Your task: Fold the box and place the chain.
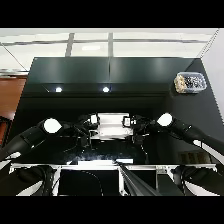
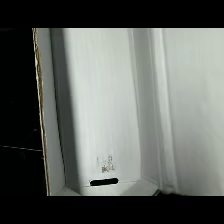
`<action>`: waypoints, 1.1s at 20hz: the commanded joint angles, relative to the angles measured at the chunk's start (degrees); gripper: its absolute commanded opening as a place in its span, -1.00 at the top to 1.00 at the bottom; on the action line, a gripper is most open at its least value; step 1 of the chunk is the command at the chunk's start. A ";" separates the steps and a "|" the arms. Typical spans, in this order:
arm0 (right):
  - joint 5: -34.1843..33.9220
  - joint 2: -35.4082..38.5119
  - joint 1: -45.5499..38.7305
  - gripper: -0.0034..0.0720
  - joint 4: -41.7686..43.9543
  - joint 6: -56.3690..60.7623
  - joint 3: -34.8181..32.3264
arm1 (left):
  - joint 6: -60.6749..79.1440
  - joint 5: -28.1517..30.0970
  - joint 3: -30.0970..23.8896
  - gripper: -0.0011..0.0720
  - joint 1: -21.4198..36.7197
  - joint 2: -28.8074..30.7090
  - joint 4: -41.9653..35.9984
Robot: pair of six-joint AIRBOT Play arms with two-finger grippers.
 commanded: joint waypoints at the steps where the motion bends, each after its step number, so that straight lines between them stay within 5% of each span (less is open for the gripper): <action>1: 0.02 0.00 0.00 -0.24 0.02 0.02 -0.02 | 0.33 0.68 -0.04 0.37 -0.28 -0.48 -5.35; 5: 0.02 0.00 0.00 -0.24 0.02 0.02 0.00 | 0.48 -0.87 -0.07 0.37 -0.42 -2.03 -14.64; 10: 0.02 0.00 0.02 -0.24 0.02 0.02 0.00 | 2.03 -0.46 -0.07 0.35 -0.42 -3.63 -13.68; 11: 0.02 0.00 0.02 -0.24 0.02 0.02 -0.02 | 2.03 -0.46 -0.07 0.11 -0.42 -3.63 -13.68; 12: 0.02 0.00 0.00 -0.24 0.02 0.02 -0.02 | 2.03 -0.37 -0.07 -0.35 -0.39 -3.67 -13.66; 13: 0.02 0.00 0.00 -0.24 0.02 0.02 0.00 | 2.01 -0.39 -0.07 -0.34 -0.39 -3.67 -13.20; 14: 0.02 0.00 0.02 -0.24 0.02 0.02 -0.02 | 1.99 -0.46 -0.07 0.28 -0.39 -3.67 -12.74; 15: 0.02 0.00 0.02 -0.24 0.02 0.02 0.00 | 1.99 -0.59 -0.07 0.37 -0.42 -3.67 -12.66; 16: 0.02 0.00 0.00 -0.24 0.02 0.04 -0.02 | 1.92 -0.66 -0.07 0.08 -0.42 -3.67 -12.68; 17: 0.00 0.00 0.02 -0.24 0.02 0.04 -0.02 | 1.86 -1.07 -0.04 0.28 -0.37 -3.65 -12.59; 18: 0.00 0.00 0.00 -0.24 0.02 0.04 -0.02 | 1.84 -1.53 0.11 0.83 -0.28 -3.50 -11.37; 22: 0.00 0.00 0.00 -0.24 0.04 0.04 -0.02 | -18.58 -3.02 1.46 0.90 3.98 2.25 1.60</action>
